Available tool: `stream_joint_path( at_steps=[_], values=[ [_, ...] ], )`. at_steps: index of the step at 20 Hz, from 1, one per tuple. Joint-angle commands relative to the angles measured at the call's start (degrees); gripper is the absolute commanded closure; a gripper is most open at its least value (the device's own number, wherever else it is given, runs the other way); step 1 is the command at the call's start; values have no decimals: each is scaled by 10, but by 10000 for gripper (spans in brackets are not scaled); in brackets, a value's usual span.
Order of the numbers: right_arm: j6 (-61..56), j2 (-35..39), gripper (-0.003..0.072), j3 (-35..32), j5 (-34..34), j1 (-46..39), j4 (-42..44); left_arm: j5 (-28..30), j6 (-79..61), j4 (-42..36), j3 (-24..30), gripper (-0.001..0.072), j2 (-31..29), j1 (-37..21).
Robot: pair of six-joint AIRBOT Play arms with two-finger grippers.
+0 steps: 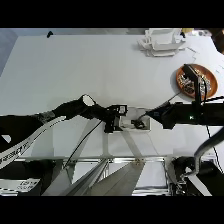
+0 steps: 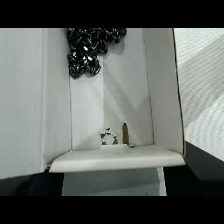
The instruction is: Fold the box and place the chain.
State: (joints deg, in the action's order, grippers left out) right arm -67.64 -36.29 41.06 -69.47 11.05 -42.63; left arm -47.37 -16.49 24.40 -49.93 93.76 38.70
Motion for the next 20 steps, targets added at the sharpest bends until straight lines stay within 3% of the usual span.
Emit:
stream_joint_path(
  at_steps=[1,7,14,17,20],
  values=[
    [4,2,668,0,66,67,-9,0,0,0,0,700,0,0],
    [-45,-36,667,-3,98,132,-89,0,0,0,0,700,0,0],
    [-99,-110,659,-77,155,138,-142,0,0,0,0,700,0,0],
    [-99,-114,460,-76,170,138,-139,0,0,0,0,700,0,0],
    [-99,-109,414,-29,140,138,-148,0,0,0,0,700,0,0]
  ],
)
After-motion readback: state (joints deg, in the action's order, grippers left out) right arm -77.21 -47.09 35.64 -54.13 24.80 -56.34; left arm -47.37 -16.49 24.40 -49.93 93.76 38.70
